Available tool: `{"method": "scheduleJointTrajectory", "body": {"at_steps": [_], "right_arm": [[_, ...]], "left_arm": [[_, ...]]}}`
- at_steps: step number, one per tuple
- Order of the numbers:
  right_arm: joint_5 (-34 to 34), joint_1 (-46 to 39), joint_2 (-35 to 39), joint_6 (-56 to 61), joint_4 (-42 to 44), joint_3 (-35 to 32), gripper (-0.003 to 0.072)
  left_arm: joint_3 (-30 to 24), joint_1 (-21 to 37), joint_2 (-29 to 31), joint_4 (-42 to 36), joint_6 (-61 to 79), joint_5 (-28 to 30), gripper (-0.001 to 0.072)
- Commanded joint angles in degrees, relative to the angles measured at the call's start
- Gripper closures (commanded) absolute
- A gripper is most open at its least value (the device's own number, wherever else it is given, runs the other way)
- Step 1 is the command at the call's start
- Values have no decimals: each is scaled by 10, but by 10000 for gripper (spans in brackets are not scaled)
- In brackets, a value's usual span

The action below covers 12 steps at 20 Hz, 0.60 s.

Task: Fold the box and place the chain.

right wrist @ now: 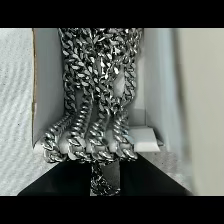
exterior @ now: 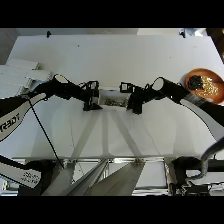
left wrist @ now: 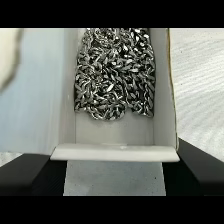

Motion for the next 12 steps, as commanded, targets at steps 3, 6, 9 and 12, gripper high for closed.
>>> {"method": "scheduleJointTrajectory", "body": {"at_steps": [3,6,9,12], "right_arm": [[-9,0,32,75,-127,0,674],[-17,-17,71,134,-157,0,674],[-16,-24,115,147,-138,0,674],[-15,-20,150,142,-18,0,676]], "left_arm": [[0,0,0,0,0,0,430],[0,0,0,0,0,0,430],[0,0,0,0,0,0,430],[0,0,0,0,0,0,430]]}}
